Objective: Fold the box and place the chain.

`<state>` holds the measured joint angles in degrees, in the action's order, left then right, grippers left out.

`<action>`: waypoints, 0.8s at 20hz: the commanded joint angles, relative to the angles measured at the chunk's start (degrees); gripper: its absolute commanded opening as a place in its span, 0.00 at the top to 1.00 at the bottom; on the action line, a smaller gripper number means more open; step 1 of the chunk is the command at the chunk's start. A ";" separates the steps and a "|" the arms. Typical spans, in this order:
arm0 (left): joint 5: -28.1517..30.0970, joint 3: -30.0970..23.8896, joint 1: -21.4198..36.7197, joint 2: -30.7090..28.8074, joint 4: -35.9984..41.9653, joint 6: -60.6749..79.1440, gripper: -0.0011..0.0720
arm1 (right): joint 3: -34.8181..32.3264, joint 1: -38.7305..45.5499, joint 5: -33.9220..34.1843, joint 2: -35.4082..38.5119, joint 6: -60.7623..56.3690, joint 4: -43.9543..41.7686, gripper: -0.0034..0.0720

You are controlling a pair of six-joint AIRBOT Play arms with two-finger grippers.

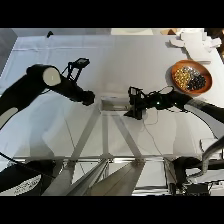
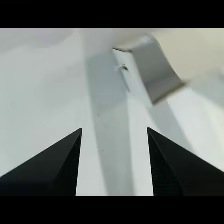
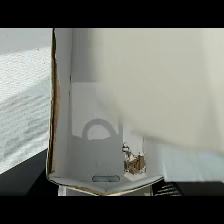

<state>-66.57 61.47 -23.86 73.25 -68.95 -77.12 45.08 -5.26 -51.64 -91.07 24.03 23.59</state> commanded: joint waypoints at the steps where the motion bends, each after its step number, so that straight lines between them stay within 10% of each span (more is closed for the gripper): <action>1: -0.81 0.00 5.35 2.14 12.35 33.51 0.35 | 0.02 -0.02 0.00 0.00 0.02 -0.02 0.34; 4: 0.63 0.00 8.90 6.40 20.50 54.38 0.32 | 0.02 -0.02 0.00 0.00 0.02 -0.02 0.34; 6: -0.83 0.00 11.28 10.49 25.00 68.24 0.09 | 0.02 -0.02 0.00 0.00 0.02 0.00 0.34; 16: -1.11 0.00 14.75 22.75 37.53 96.67 0.01 | 0.02 -0.02 0.00 0.00 0.02 -0.02 0.34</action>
<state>-67.37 61.47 -9.28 94.11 -34.39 11.86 45.06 -5.26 -51.62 -91.07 24.08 23.59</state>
